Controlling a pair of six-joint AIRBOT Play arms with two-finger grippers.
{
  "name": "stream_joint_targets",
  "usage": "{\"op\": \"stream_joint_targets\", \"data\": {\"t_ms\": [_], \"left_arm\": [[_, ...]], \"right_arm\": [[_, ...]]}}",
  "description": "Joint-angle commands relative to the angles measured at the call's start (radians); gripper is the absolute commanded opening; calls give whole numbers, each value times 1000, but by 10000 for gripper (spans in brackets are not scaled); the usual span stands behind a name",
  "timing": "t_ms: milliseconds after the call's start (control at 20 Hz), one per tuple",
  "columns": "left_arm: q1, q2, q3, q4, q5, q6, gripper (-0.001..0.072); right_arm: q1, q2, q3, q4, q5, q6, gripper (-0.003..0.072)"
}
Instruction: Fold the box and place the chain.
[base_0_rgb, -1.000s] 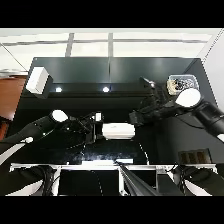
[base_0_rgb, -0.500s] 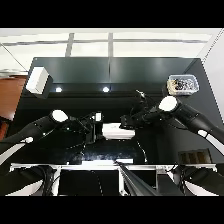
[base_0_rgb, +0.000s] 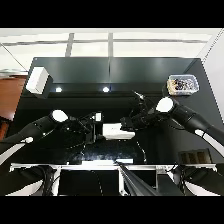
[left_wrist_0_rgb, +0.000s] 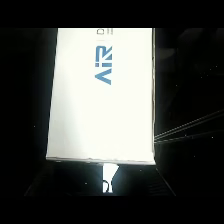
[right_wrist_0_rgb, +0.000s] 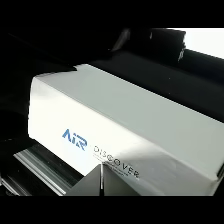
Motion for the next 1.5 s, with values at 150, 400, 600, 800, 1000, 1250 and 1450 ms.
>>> {"op": "stream_joint_targets", "data": {"t_ms": [150, 400, 600, 800, 1000, 1250, 1450], "left_arm": [[0, 0, 0, 0, 0, -1, 389], [0, 0, 0, 0, 0, -1, 389], [0, 0, 0, 0, 0, -1, 389], [0, 0, 0, 0, 0, -1, 405], [0, 4, 2, 5, -3, -40, 713], [18, 136, 3, 146, -66, -175, 714], [91, 248, 3, 154, -153, -296, 714]], "right_arm": [[34, -35, -1, -2, -23, 1, 25], [9, 11, 6, -2, -14, -11, 25], [-93, 151, 25, -13, -6, -11, 25], [-204, 285, 24, -174, 102, 31, 25], [-235, 338, 24, -373, 200, 120, 25], [-237, 338, 24, -380, 208, 122, 25], [-237, 338, 24, -380, 183, 122, 24]]}}
